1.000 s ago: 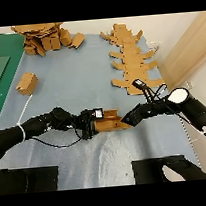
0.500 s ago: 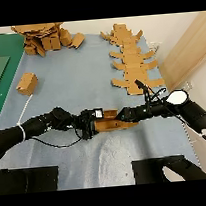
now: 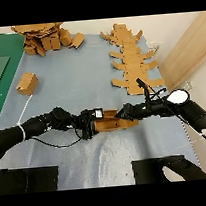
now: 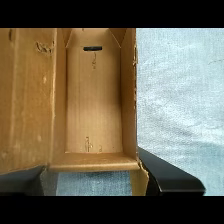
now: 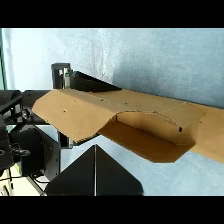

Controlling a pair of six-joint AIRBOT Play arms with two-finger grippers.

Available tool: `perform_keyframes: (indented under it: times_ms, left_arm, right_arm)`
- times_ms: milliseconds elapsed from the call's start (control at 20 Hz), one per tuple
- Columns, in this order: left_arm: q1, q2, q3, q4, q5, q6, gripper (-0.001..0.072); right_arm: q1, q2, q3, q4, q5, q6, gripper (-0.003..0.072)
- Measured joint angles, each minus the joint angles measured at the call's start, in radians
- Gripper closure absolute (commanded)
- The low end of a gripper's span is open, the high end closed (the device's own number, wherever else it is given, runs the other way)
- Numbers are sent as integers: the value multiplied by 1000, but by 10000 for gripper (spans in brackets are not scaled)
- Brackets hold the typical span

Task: Fold the box.

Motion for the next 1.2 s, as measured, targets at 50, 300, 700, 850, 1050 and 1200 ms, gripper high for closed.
perform_keyframes:
  times_ms: [50, 300, 700, 850, 1050, 1200]
  left_arm:
    - [0, 0, 0, 0, 0, 0, 486]
    - [0, 0, 0, 0, 0, 0, 486]
    - [2, 56, 0, 22, -1, -27, 486]
    - [2, 72, 0, 164, -10, -171, 486]
    - [24, 90, 0, 406, -81, -399, 486]
    - [68, 114, 0, 499, -151, -483, 487]
  right_arm:
    - [0, 0, 0, 3, -1, 8, 683]
    - [0, 0, 0, 6, -3, 28, 683]
    - [0, 0, 0, -6, -6, 35, 683]
    - [0, 0, 0, -13, -8, 35, 683]
    - [0, 0, 0, -14, -14, 35, 683]
    - [0, 0, 0, -16, -25, 36, 683]
